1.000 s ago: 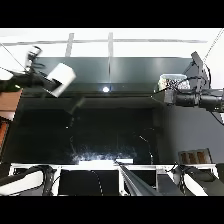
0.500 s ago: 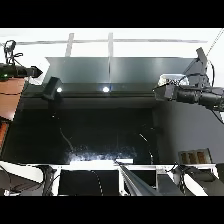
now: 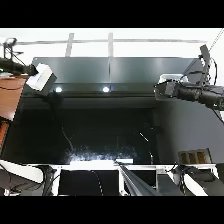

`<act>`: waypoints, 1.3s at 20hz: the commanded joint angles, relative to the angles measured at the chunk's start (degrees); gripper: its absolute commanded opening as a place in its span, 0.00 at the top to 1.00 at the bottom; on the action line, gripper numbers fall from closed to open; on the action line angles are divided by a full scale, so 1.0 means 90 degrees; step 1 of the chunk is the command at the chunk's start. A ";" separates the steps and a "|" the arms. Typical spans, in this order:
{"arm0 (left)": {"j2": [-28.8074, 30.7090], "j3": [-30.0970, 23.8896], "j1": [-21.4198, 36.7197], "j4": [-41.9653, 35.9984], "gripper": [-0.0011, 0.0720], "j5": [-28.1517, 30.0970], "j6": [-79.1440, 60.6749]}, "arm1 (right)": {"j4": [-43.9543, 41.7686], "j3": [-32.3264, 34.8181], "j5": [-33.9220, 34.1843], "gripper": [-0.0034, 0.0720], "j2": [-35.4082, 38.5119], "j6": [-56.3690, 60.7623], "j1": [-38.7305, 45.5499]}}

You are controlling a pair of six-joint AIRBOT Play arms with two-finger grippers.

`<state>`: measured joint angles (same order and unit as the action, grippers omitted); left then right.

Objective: Fold the box and place the chain.

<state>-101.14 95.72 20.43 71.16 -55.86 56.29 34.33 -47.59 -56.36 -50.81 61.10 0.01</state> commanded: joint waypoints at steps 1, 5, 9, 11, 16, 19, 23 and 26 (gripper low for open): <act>0.0753 0.0646 0.0005 0.0160 0.01 -0.1336 0.0301 | 0.0024 -0.0007 0.0022 0.91 0.0000 -0.0012 0.0000; 0.1773 0.0792 -0.0024 -0.0918 0.88 -0.2861 0.1219 | 0.0384 -0.0027 -0.0500 0.91 0.0034 0.0000 0.0085; 0.3014 -0.0231 -0.0500 -0.0301 0.95 -0.3305 0.1962 | 0.2776 0.0000 -0.2307 0.92 0.0469 0.0901 0.0262; 0.4279 -0.1880 -0.0886 -0.0231 0.95 -0.2091 0.1967 | 0.3687 0.0308 -0.2152 0.92 0.1086 0.1554 0.0265; 0.7456 -0.6625 -0.1982 -0.0270 0.95 0.0605 0.1967 | 0.3976 0.1831 -0.0117 0.92 0.2552 0.2378 0.0265; 0.8405 -0.7975 -0.2186 -0.0352 0.95 0.0816 0.2322 | 0.3980 0.2103 0.0097 0.91 0.2545 0.2380 0.0265; 0.8913 -0.8247 -0.2181 -0.0576 0.95 0.0712 0.2322 | 0.3980 0.2103 0.0051 0.91 0.2545 0.2375 0.0265; 0.8976 -0.8240 -0.2188 -0.0855 0.95 0.0262 0.2324 | 0.3980 0.2103 0.0051 0.91 0.2545 0.2378 0.0265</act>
<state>-22.41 23.27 1.02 65.58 -51.22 76.82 69.89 -29.06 -56.49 -28.14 82.26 2.37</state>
